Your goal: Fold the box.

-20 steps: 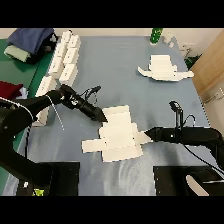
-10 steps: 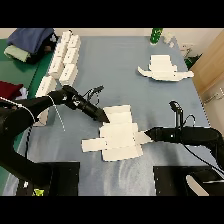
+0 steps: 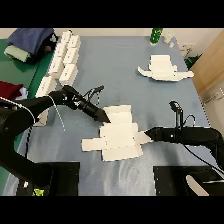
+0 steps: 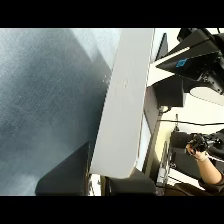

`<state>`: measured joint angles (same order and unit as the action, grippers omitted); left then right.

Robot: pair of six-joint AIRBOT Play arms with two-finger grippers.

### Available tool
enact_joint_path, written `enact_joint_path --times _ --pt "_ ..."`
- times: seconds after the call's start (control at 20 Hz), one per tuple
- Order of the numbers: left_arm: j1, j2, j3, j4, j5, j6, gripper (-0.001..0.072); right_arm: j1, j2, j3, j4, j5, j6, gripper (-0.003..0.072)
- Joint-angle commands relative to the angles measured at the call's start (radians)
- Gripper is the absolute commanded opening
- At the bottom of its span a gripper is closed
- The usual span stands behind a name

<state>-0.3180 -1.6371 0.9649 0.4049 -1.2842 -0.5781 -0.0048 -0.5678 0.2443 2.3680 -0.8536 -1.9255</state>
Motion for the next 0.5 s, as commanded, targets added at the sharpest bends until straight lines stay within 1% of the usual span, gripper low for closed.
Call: enact_joint_path --times 0.0,0.05,0.3,0.35,0.4,0.45 --pt "-0.001 -0.001 0.000 -0.005 0.001 0.038 0.0043 0.001 0.000 -0.003 0.000 -0.002 0.000 0.0000" --pt "-0.001 -0.001 0.000 -0.005 -0.001 0.087 0.0014 0.001 0.000 -0.003 0.000 -0.003 0.000 0.0000" --pt "-0.001 0.000 0.000 -0.008 -0.002 0.224 0.0012 0.001 0.000 -0.003 -0.011 0.000 0.000 0.0010" --pt "-0.001 0.001 0.000 -0.015 -0.003 0.245 0.0012 0.000 0.000 -0.003 -0.032 0.005 0.000 0.0104" --pt "-0.001 0.005 0.000 -0.024 -0.008 0.280 0.0012 0.000 0.000 -0.003 -0.066 0.016 -0.001 0.0312" --pt "-0.001 0.014 0.000 -0.041 -0.010 0.325 0.0012 0.000 0.000 -0.002 -0.114 0.032 0.000 0.0394"
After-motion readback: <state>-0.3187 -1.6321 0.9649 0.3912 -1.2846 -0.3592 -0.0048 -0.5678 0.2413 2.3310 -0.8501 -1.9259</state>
